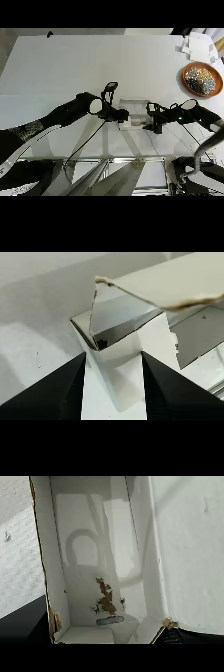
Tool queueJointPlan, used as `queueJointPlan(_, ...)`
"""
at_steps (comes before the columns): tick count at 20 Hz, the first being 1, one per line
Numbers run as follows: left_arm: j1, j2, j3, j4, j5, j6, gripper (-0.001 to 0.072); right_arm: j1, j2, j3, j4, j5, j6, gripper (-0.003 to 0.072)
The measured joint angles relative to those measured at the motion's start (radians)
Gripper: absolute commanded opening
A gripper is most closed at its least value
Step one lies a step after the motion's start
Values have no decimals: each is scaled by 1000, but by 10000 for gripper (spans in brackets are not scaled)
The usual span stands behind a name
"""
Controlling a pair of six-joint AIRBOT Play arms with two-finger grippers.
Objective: Fold the box and place the chain.
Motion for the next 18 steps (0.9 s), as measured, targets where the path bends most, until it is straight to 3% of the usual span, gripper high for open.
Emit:
queueJointPlan(8, -6, -21, 44, 13, -81, -45, 392, 0, 0, 0, 0, 0, 0, 374)
queueJointPlan(18, -17, -51, 48, 5, -88, -91, 392, 0, 0, 0, -1, 0, -2, 374)
